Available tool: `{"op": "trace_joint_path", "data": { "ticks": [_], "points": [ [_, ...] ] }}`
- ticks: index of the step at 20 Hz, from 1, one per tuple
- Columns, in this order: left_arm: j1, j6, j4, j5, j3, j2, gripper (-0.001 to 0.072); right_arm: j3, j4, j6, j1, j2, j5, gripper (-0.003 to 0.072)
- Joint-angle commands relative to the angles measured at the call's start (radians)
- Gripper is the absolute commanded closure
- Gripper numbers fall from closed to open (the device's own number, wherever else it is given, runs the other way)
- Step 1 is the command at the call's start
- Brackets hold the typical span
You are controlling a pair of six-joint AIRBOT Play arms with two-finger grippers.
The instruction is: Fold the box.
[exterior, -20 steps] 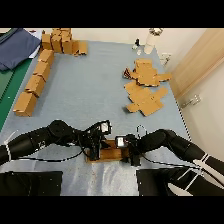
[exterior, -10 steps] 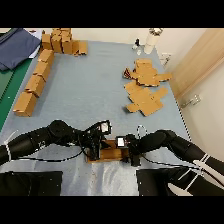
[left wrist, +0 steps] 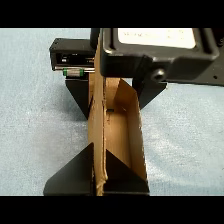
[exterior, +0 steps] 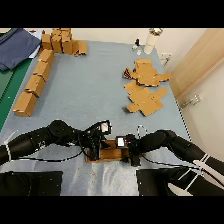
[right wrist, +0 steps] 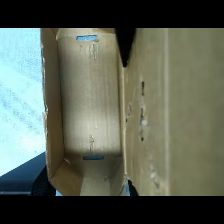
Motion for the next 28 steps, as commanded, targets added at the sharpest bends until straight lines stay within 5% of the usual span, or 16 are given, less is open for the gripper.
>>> {"op": "trace_joint_path", "data": {
  "ticks": [1, 14, 15, 16, 19, 21, 23, 26, 28],
  "points": [
    [0.0, 0.0, 0.0, 0.0, 0.001, 0.0, 0.0698, 0.0, 0.002, 0.001, 0.001, 0.001, -0.001, 0.0179],
    [0.002, -0.063, 0.0, 0.045, 0.001, -0.003, 0.0681, 0.0, 0.0, 0.0, 0.001, 0.001, 0.0, 0.0179],
    [0.002, -0.08, 0.001, 0.056, 0.001, -0.003, 0.0374, 0.0, 0.0, 0.0, 0.001, 0.001, 0.0, 0.0179],
    [0.002, -0.102, 0.0, 0.061, 0.002, -0.003, 0.0164, 0.0, 0.0, 0.0, 0.001, 0.001, 0.0, 0.0179],
    [0.002, -0.114, 0.029, 0.077, 0.002, 0.011, 0.0167, 0.0, 0.0, 0.0, 0.001, 0.001, -0.001, 0.0179],
    [0.016, -0.238, 0.193, 0.088, 0.002, 0.071, 0.0165, 0.0, 0.0, 0.0, 0.001, 0.001, -0.001, 0.0179],
    [0.071, -0.61, 0.484, 0.039, 0.003, 0.176, 0.0019, 0.0, -0.002, 0.0, 0.001, 0.001, -0.001, 0.0179],
    [0.165, -1.257, 0.769, -0.225, 0.003, 0.35, 0.0036, 0.0, -0.017, 0.0, 0.001, 0.001, -0.001, 0.0179],
    [0.179, -1.456, 0.761, -0.394, 0.001, 0.409, 0.0689, 0.0, -0.017, 0.0, 0.001, 0.001, -0.001, 0.0179]
  ]
}}
